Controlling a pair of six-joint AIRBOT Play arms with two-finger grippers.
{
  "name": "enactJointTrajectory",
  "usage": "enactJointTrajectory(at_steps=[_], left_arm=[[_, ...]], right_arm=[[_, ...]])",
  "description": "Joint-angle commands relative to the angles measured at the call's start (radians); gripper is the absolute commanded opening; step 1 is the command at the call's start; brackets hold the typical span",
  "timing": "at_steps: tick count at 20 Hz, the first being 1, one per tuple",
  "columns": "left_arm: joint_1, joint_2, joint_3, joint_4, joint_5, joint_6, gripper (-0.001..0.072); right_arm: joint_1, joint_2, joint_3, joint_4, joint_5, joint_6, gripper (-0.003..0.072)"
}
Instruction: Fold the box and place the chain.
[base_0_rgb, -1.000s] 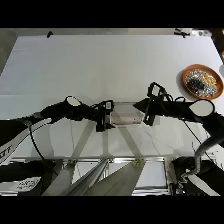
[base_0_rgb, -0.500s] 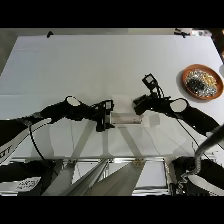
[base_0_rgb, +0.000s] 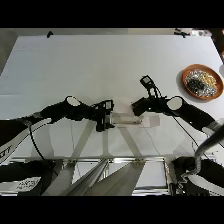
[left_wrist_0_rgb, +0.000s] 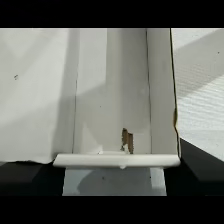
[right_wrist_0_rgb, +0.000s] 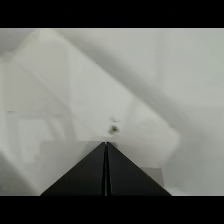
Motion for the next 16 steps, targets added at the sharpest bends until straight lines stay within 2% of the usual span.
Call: enactJointTrajectory(at_steps=[1,2,4,7,9,11,14,16], left_arm=[[-0.001,0.000,0.000,0.000,-0.002,-0.001,0.0394],[-0.001,0.000,0.000,0.000,-0.001,-0.001,0.0394],[-0.001,0.000,0.000,0.000,-0.002,-0.001,0.0394],[-0.001,0.000,0.000,0.000,-0.002,-0.001,0.0394],[-0.001,0.000,0.000,0.000,-0.002,-0.001,0.0394],[-0.001,0.000,0.000,0.000,-0.002,-0.001,0.0394],[0.000,0.000,0.000,0.000,-0.002,-0.001,0.0394],[-0.001,0.000,0.000,0.000,-0.003,-0.001,0.0394]], right_arm=[[0.000,0.060,0.099,-0.012,0.131,0.009,0.0013],[0.000,0.085,0.129,-0.046,0.187,0.008,0.0012],[0.000,0.135,0.181,-0.184,0.380,0.009,0.0010],[0.000,0.182,0.195,-0.444,0.667,0.005,0.0012],[0.000,0.187,0.195,-0.622,0.792,0.010,0.0012],[0.000,0.187,0.192,-0.686,0.832,0.005,0.0013],[-0.004,0.186,0.190,-0.652,0.786,-0.126,0.0013],[-0.066,0.185,0.168,-0.596,0.745,-0.248,0.0028]])
